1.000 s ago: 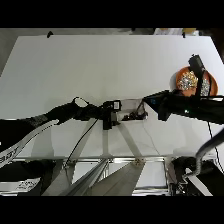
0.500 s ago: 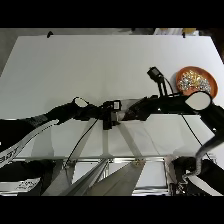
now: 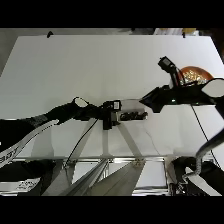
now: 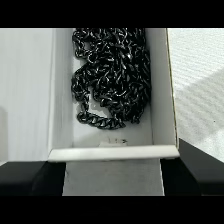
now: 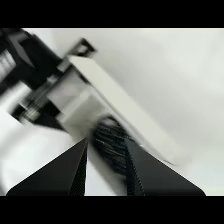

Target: Fold the box and place the chain.

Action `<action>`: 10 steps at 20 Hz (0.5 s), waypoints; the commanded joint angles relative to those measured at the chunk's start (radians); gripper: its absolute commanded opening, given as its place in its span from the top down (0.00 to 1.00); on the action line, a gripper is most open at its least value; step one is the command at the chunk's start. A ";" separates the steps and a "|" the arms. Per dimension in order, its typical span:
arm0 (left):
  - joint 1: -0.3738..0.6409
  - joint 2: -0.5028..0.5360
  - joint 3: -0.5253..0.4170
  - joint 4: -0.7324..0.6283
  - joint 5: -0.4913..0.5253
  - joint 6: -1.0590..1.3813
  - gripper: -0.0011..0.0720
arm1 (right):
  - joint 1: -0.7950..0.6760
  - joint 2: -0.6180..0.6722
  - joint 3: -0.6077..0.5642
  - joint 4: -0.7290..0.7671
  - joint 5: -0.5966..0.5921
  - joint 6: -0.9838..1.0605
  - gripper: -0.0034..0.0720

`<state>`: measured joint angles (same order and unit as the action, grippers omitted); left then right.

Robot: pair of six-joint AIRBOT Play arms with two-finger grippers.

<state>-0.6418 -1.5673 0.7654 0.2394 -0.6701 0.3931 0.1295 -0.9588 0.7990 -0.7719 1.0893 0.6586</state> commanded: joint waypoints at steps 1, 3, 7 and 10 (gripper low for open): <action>0.000 0.000 0.000 0.000 0.000 0.000 0.70 | -0.163 0.005 0.032 -0.076 0.127 -0.379 0.61; 0.000 0.000 0.000 0.000 0.000 0.000 0.70 | -0.201 -0.015 0.032 -0.200 0.122 -0.464 0.61; 0.000 0.000 0.000 0.000 0.000 0.000 0.70 | -0.204 -0.103 0.030 -0.262 0.115 -0.593 0.64; 0.000 0.000 0.000 0.000 0.000 0.000 0.70 | -0.173 -0.181 0.000 -0.260 0.100 -0.646 0.64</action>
<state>-0.6418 -1.5673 0.7654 0.2398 -0.6701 0.3931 -0.0544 -1.0779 0.8165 -1.0039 1.1927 0.1104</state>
